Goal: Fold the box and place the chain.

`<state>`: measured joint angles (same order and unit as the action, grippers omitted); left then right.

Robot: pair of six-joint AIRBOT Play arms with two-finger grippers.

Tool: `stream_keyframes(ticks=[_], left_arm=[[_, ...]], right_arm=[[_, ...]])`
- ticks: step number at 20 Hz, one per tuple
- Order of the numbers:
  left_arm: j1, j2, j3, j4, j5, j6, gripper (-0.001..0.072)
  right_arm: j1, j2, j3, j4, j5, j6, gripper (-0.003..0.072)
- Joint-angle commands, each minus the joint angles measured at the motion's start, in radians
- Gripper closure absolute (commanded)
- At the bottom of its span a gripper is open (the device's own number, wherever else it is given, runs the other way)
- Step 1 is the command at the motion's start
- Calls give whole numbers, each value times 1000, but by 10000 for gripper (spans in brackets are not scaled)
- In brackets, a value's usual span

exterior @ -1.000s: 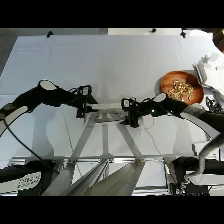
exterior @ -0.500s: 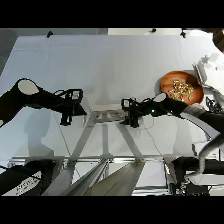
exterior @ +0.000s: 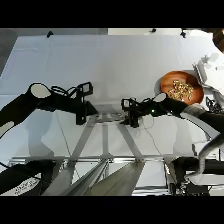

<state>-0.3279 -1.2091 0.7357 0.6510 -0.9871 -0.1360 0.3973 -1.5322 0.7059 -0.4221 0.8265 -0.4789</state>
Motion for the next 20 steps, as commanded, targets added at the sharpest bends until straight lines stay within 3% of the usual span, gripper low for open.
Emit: stream_keyframes(ticks=[1,3,7,12,16,20], left_arm=[[-7,-56,-2,-37,200,-110,704],[-8,-105,-2,-38,238,-166,704],[-10,-152,-2,-65,214,-186,701],[-1,-85,-2,-79,141,-185,700],[77,3,-2,-47,-1,-179,701],[89,93,-2,175,-105,-125,703]], right_arm=[[0,0,1,0,0,0,165],[0,0,1,0,0,0,165],[0,0,1,0,0,0,165],[0,0,1,0,0,0,165],[0,0,1,0,0,0,165],[0,0,1,0,0,0,165]])
